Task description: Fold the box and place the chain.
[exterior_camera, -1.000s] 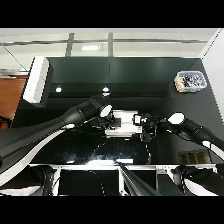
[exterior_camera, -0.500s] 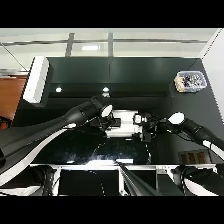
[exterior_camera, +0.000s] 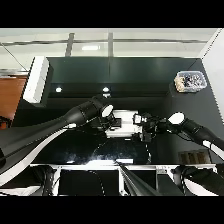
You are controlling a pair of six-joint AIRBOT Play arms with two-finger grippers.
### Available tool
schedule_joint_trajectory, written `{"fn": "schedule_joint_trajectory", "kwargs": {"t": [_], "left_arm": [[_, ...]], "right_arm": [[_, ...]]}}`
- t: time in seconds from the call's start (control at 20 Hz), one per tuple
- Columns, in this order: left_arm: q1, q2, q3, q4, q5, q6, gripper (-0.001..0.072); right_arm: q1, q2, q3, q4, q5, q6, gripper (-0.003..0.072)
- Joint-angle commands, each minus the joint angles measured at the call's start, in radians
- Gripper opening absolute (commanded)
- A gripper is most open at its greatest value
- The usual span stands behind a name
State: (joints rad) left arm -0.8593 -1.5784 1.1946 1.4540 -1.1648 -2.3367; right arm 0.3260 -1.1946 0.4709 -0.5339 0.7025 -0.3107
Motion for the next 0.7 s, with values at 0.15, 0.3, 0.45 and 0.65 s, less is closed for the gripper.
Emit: {"fn": "schedule_joint_trajectory", "kwargs": {"t": [0.15, 0.3, 0.45, 0.65], "left_arm": [[0.003, -0.002, 0.001, -0.006, 0.005, -0.002, 0.0028], [0.003, -0.002, 0.001, -0.003, 0.003, -0.001, 0.0028], [0.003, -0.002, 0.001, 0.004, 0.001, -0.001, 0.0028], [0.003, -0.001, 0.001, 0.005, 0.002, 0.009, 0.0028]], "right_arm": [[0.001, 0.000, 0.000, 0.001, 0.000, 0.000, 0.0415], [0.001, 0.000, 0.000, 0.001, 0.000, 0.001, 0.0416], [0.000, 0.003, 0.000, -0.004, -0.001, 0.020, 0.0720], [0.000, 0.075, 0.001, -0.198, 0.037, 0.110, 0.0720]]}}
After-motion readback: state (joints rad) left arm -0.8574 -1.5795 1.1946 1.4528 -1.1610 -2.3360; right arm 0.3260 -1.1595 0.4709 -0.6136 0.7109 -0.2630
